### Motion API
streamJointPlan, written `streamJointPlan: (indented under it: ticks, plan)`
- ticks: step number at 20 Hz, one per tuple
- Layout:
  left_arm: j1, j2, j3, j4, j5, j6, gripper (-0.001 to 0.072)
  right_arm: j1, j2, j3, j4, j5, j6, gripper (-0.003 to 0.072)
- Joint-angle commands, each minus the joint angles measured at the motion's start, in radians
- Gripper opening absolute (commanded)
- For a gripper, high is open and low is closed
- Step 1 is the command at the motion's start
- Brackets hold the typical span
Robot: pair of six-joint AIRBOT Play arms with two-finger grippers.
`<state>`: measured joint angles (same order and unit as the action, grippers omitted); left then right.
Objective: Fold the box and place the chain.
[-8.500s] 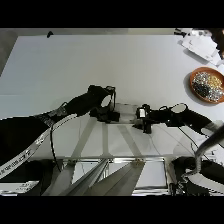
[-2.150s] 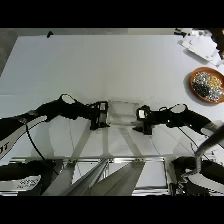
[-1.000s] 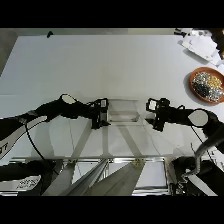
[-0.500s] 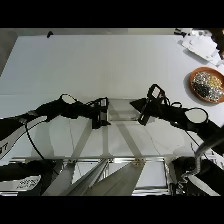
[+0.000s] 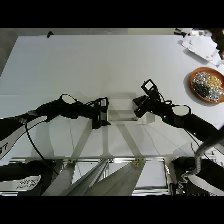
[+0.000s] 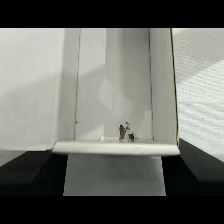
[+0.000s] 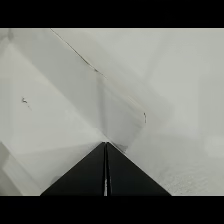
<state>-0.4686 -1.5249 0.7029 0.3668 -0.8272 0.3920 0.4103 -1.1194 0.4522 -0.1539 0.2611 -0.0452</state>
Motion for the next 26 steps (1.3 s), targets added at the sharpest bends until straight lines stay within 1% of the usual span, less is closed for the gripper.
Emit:
streamJointPlan:
  ticks: [1, 3, 5, 11, 13, 15, 17, 19, 21, 22, 24, 26]
  plan:
    - [0.001, -0.001, 0.000, 0.000, 0.000, 0.000, 0.0258, 0.001, -0.045, 0.003, 0.001, 0.001, 0.024, 0.0014]
    - [0.001, 0.000, 0.000, 0.000, 0.000, 0.000, 0.0258, 0.001, -0.066, 0.003, 0.001, 0.055, 0.032, 0.0014]
    - [0.001, -0.001, 0.000, 0.000, 0.000, 0.000, 0.0258, 0.001, -0.069, 0.003, 0.001, 0.080, 0.048, 0.0014]
    - [0.001, -0.001, 0.000, 0.000, 0.000, 0.000, 0.0258, 0.001, -0.066, 0.005, -0.011, 0.097, 0.068, 0.0014]
    - [0.001, 0.000, 0.000, 0.000, 0.000, 0.000, 0.0258, 0.001, -0.038, 0.027, -0.012, 0.114, 0.093, 0.0014]
    - [0.001, 0.000, 0.000, 0.000, 0.000, 0.000, 0.0258, 0.001, 0.018, 0.072, -0.058, 0.153, 0.159, 0.0014]
    - [0.001, 0.000, 0.000, 0.000, 0.000, 0.000, 0.0258, 0.001, 0.097, 0.111, -0.204, 0.197, 0.265, 0.0014]
    - [0.001, -0.001, 0.000, 0.000, 0.000, 0.000, 0.0258, 0.001, 0.178, 0.135, -0.466, 0.278, 0.442, 0.0014]
    - [0.001, 0.000, 0.000, 0.000, 0.000, 0.000, 0.0258, 0.001, 0.249, 0.139, -0.756, 0.414, 0.623, 0.0014]
    - [0.001, 0.000, 0.000, 0.000, 0.000, 0.000, 0.0258, 0.001, 0.276, 0.139, -0.893, 0.508, 0.690, 0.0014]
    - [0.001, -0.001, 0.000, 0.000, 0.000, 0.000, 0.0258, 0.001, 0.301, 0.139, -1.079, 0.692, 0.761, 0.0015]
    - [0.001, -0.001, 0.000, 0.000, 0.000, 0.000, 0.0258, 0.001, 0.300, 0.138, -1.176, 0.815, 0.771, 0.0015]
